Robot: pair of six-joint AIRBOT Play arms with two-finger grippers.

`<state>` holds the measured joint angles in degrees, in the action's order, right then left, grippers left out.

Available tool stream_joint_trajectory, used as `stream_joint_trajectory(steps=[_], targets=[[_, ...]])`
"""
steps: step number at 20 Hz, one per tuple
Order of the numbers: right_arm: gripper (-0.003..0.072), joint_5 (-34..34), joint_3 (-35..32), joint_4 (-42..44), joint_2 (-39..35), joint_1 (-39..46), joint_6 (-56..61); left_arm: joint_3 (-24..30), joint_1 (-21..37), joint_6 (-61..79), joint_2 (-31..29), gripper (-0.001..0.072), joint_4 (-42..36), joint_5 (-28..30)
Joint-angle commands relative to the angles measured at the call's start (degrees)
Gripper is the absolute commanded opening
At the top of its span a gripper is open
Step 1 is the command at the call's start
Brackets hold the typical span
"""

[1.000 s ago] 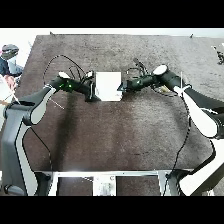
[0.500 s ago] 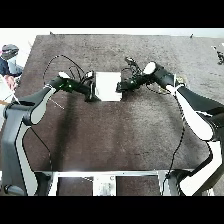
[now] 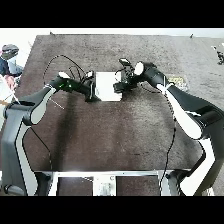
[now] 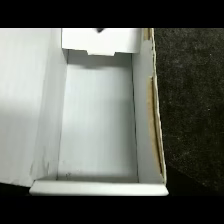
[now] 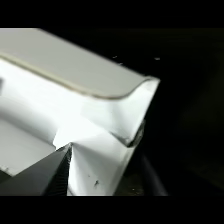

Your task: Fold the box and place the chain.

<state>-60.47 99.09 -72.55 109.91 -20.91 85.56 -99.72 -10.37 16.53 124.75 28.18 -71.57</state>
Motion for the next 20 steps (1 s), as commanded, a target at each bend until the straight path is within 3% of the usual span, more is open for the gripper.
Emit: stream_joint_trajectory(steps=[1,6,11,20], targets=[[0.0349,-2.0,3.0,-6.1,1.7,-0.7,7.5,0.0,0.0,0.0,0.0,0.0469,0.0,0.0],[0.0349,-8.3,9.6,-10.3,6.7,-2.8,12.2,0.0,0.0,0.0,0.0,0.0469,0.0,0.0],[0.0349,-7.7,9.7,-17.4,7.1,-4.9,17.7,0.0,0.0,0.0,0.0,0.0469,0.0,0.0],[0.0342,-8.4,9.7,-19.2,7.2,-5.6,22.8,0.0,0.0,0.0,0.0,0.0469,0.0,0.0]])
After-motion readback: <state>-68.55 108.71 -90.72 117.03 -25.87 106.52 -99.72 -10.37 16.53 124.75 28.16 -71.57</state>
